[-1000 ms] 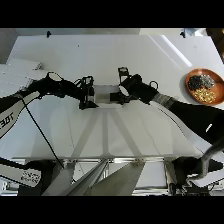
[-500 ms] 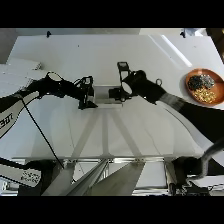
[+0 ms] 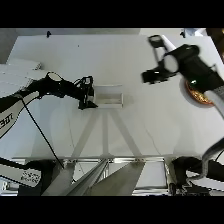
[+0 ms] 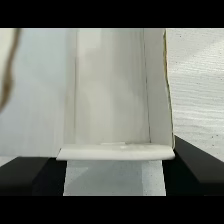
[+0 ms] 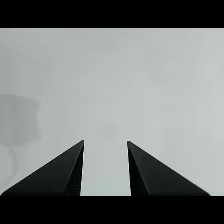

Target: Fold the box and place the chain.

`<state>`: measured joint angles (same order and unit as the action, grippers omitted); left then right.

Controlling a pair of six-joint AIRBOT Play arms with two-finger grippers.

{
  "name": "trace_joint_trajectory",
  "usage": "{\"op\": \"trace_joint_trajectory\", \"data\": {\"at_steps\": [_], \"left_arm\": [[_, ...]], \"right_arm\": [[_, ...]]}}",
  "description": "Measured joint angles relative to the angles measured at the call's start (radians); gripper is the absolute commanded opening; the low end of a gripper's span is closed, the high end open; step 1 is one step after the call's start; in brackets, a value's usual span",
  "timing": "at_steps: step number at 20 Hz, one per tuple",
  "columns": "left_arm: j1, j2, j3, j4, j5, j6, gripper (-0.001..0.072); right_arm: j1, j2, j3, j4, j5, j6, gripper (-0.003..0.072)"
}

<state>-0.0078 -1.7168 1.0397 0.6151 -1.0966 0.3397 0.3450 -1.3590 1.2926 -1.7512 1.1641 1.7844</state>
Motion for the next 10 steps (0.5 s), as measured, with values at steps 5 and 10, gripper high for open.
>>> {"op": "trace_joint_trajectory", "data": {"at_steps": [5,10], "left_arm": [[0.000,0.000,0.000,0.000,0.000,0.000,0.0174],[0.000,0.000,0.000,0.000,0.000,0.000,0.0174]], "right_arm": [[-0.320,0.016,-0.072,-0.022,0.000,-0.133,0.0299],[-0.610,-0.003,-0.124,-0.023,-0.064,-0.220,0.0356]]}}
